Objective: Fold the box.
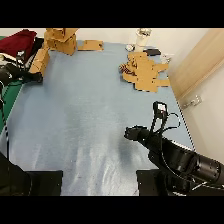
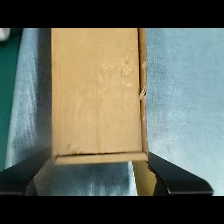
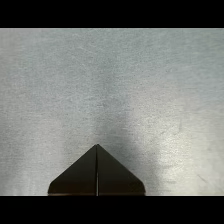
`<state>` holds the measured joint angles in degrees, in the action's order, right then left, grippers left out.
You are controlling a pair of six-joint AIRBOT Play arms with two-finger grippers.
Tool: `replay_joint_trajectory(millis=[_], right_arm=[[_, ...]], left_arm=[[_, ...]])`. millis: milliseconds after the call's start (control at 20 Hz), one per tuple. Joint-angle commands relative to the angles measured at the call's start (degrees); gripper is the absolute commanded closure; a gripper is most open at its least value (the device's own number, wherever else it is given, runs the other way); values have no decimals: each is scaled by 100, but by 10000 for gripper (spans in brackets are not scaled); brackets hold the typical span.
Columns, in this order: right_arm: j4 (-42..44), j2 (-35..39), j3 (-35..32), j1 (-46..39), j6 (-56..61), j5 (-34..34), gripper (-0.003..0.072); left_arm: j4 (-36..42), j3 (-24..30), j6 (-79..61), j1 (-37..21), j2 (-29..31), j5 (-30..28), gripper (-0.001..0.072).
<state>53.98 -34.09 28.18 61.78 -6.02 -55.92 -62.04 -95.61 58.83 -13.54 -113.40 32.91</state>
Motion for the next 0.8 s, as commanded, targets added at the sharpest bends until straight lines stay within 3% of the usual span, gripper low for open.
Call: replay_joint_trajectory(millis=[0,300,350,400,450,600,750], right_arm=[[0,-17,7,-2,-50,-7,682],[24,-142,7,-2,-157,-4,682],[28,-203,7,-4,-157,0,682],[31,-278,7,-7,-216,11,682],[94,-365,9,-57,-420,92,683],[1123,-831,236,-890,-1567,697,683],[3198,-1633,1102,-2234,-4148,758,683]], left_arm=[[-15,-221,127,-166,109,1097,7],[-306,-402,127,-214,800,2708,8],[-264,-402,140,-214,918,3047,81],[-133,-404,243,-214,1036,3484,464],[81,-402,195,-190,1145,3799,699],[776,-402,240,70,1480,4334,704],[802,-326,549,890,1954,4533,705]])
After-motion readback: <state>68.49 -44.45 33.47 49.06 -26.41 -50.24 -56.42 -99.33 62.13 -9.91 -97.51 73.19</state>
